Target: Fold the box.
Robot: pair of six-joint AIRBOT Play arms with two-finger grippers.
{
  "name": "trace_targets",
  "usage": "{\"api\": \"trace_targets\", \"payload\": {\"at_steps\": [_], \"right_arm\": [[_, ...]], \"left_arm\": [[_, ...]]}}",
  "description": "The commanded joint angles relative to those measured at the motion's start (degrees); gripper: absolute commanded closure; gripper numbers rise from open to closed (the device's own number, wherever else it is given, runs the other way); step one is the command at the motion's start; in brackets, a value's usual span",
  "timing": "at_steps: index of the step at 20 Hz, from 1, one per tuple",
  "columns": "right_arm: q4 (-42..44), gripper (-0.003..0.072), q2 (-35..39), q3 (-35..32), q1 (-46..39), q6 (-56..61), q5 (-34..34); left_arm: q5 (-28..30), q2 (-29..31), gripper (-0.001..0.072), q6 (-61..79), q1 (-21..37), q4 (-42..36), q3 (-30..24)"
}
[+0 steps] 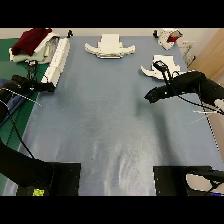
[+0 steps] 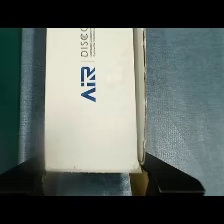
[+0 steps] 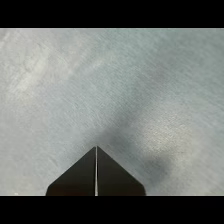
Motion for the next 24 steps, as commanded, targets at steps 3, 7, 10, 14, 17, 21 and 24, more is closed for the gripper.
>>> {"api": "trace_targets", "payload": {"at_steps": [3,7,10,14,17,21,24], "right_arm": [[0.0,0.068,0.0,0.0,0.0,0.0,0.0],[0.0,0.0681,0.0,0.0,0.0,0.0,0.0],[0.0,0.068,0.0,0.0,0.0,0.0,0.0],[0.0,0.068,0.0,0.0,0.0,0.0,0.0],[0.0,0.068,0.0,0.0,0.0,0.0,0.0],[-0.1,0.0681,0.0,0.0,0.0,0.0,0.0],[-0.1,0.068,0.0,0.0,0.0,0.0,0.0]], "left_arm": [[-0.3,-0.2,0.032,0.6,0.0,0.2,0.2],[-0.4,-0.2,0.0318,0.4,-0.1,0.2,0.2],[-0.4,-0.2,0.0105,0.4,-0.1,0.2,0.2],[-0.5,-0.1,0.0102,0.4,-0.1,0.7,0.2],[-1.6,0.5,0.0016,0.3,-0.1,0.9,0.3],[-4.4,2.3,0.0016,-0.1,0.5,2.2,0.5],[-10.8,6.2,0.0016,-1.6,2.6,5.4,0.9]]}}
